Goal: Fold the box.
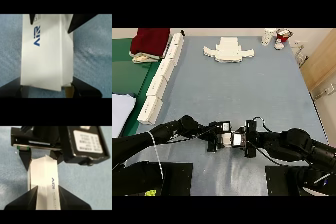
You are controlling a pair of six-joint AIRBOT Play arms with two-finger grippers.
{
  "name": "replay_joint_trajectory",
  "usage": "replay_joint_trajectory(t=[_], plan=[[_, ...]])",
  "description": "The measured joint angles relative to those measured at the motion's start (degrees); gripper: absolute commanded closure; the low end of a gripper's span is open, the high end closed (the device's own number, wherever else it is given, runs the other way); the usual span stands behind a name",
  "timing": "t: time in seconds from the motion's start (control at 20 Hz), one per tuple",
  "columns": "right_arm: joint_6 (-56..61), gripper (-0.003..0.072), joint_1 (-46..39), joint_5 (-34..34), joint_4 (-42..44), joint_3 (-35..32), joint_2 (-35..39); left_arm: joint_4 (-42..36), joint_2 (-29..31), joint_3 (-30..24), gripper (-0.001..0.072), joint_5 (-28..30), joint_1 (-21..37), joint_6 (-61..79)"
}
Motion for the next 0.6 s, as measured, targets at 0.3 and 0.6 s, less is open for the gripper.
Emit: replay_joint_trajectory(t=[0.3,0.6], plan=[[0.00,0.0532,0.04,0.11,-0.52,0.00,-1.62,-0.07,-0.04,0.00,0.0257,-0.02,0.00,-0.13],[0.00,0.0526,0.04,0.07,-0.04,0.00,-1.90,-0.04,-0.02,0.00,0.0257,-0.02,0.00,-0.02]])
